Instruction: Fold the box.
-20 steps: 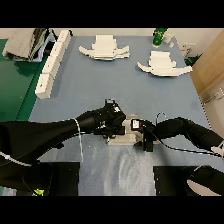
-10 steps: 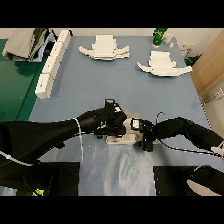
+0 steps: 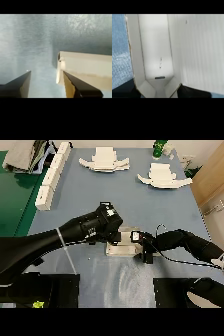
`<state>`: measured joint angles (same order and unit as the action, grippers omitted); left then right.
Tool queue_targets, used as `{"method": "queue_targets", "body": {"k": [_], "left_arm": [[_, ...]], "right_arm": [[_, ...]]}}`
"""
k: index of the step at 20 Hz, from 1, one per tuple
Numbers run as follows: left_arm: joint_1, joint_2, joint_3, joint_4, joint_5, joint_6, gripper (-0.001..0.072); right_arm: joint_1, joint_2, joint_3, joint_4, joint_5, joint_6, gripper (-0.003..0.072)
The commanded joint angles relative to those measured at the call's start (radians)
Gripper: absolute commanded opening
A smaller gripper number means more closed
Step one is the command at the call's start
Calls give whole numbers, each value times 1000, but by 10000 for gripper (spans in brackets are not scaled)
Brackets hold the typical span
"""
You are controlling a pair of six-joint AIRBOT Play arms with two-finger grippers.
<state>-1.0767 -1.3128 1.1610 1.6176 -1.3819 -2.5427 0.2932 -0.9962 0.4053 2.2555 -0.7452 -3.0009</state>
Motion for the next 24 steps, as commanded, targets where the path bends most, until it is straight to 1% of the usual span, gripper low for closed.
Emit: {"method": "queue_targets", "body": {"k": [1, 2, 3, 5, 6, 9, 11, 12, 14, 15, 16, 19, 20, 21, 22, 24], "left_arm": [[0, 116, 4, -10, -85, 24, 343], [0, 153, 4, -26, -95, 61, 89], [0, 187, 4, -31, -95, 133, 15], [0, 231, 4, -19, -86, 149, 15], [0, 243, 4, -10, -65, 149, 16], [0, 253, 5, 6, 90, 167, 16], [0, 253, 2, 18, 140, 325, 15], [1, 253, 2, 29, 140, 409, 14], [44, 269, -11, -8, 142, 637, 13], [97, 292, -39, -69, 155, 809, 12], [161, 324, -80, -161, 172, 996, 12], [401, 424, -254, -542, 194, 1711, 17], [466, 438, -302, -644, 191, 1899, 107], [525, 441, -347, -734, 208, 2052, 548], [568, 439, -389, -801, 242, 2166, 708], [639, 423, -476, -897, 298, 2369, 708]], "right_arm": [[0, 0, 0, 0, 0, 0, 503], [0, 0, 0, 0, 0, 0, 503], [0, 0, 0, 0, 0, 0, 503], [0, 0, 0, 0, 0, 0, 503], [0, 0, 0, 0, 0, 0, 503], [0, 0, 0, 0, 0, 0, 503], [0, 0, 0, 0, 0, 0, 503], [0, 0, 0, 0, 0, 0, 503], [0, 0, 0, 0, 0, 0, 503], [0, 0, 0, 0, 0, 0, 503], [0, 0, 0, 0, 0, 0, 503], [0, 0, 0, 0, 0, 0, 503], [0, 0, 0, 0, 0, 0, 503], [0, 0, 0, 0, 0, 0, 503], [0, 0, 0, 0, 0, 0, 503], [0, 0, 0, 0, 0, 0, 503]]}}
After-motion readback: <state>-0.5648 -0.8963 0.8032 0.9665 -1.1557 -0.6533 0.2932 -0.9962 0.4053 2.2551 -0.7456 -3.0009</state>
